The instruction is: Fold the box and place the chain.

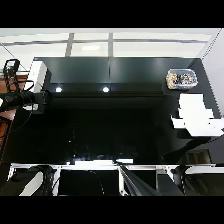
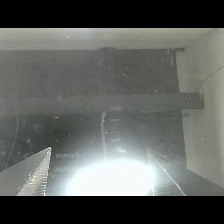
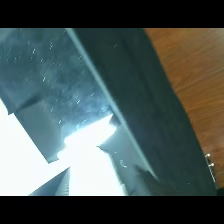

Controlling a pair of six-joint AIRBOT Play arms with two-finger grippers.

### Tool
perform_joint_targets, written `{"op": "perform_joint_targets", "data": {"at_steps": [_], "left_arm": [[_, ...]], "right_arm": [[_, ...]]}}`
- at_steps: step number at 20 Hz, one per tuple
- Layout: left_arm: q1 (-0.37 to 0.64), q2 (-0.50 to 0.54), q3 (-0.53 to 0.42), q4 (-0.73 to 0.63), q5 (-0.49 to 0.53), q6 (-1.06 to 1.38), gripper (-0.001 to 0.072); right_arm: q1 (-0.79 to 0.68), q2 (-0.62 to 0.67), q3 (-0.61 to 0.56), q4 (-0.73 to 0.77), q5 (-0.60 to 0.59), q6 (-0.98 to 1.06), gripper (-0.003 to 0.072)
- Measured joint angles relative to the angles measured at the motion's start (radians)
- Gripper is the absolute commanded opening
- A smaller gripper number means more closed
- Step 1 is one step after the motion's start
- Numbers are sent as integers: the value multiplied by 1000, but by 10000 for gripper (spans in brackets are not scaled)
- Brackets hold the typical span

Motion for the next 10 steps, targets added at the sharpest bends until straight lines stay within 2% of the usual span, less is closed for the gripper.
{"op": "perform_joint_targets", "data": {"at_steps": [1,2,3,6,10], "left_arm": [[0,0,0,0,0,-1,710],[0,0,0,0,0,-3,710],[0,0,0,0,0,-3,710],[0,0,0,0,0,-3,710],[-2,0,0,-18,-4,-3,706]], "right_arm": [[5,-3,3,2,19,-16,55],[8,-5,5,1,34,-28,52],[14,-6,7,1,53,-38,13],[45,4,10,6,120,-56,13],[119,84,-46,115,163,-76,13]]}}
